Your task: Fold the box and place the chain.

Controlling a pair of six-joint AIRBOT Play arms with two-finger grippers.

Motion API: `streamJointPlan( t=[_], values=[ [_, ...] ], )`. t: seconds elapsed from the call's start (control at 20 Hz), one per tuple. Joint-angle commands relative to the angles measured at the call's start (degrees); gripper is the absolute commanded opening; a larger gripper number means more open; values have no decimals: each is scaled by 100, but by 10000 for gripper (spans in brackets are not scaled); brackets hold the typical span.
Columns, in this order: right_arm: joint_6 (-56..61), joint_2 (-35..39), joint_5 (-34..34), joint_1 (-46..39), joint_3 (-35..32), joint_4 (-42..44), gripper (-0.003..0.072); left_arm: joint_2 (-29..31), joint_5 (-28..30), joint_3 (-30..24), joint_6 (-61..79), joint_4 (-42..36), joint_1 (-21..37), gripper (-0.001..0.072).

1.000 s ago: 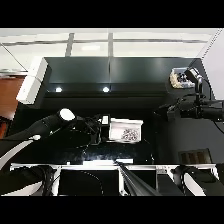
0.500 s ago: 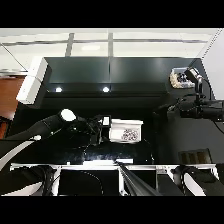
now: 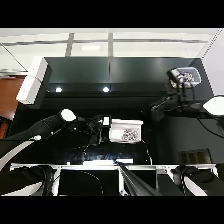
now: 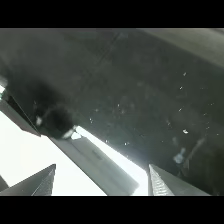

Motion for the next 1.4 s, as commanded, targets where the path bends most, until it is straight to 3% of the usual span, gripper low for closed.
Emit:
streamJointPlan(
  t=[0.0, 0.2, 0.4, 1.05, 1.15, 1.2, 1.25, 1.3, 1.35],
  values=[
    [-188, -544, -133, 439, -4, -278, 697, -4, 4, 2, 2, -2, -2, 344],
    [-1626, -658, 758, 535, -7, -308, 697, -4, 4, 2, 2, -2, -2, 344],
    [-1928, -656, 1528, 540, 4, -595, 697, -4, 2, 2, 2, 0, -2, 344],
    [-2481, -658, 1062, 1036, -238, -424, 695, -4, 26, 2, 0, 79, -68, 344],
    [-2481, -658, 870, 1185, -262, -417, 540, -4, 26, 2, -2, 79, -68, 344],
    [-2481, -658, 800, 1213, -262, -407, 525, -4, 26, 2, -2, 79, -68, 345],
    [-2481, -658, 782, 1228, -262, -409, 464, -4, 26, 2, -2, 79, -68, 345],
    [-2479, -658, 791, 1228, -262, -404, 342, -4, 26, 2, -2, 79, -68, 345],
    [-2479, -658, 807, 1228, -262, -404, 335, -4, 26, 2, -2, 79, -68, 345]
  ],
)
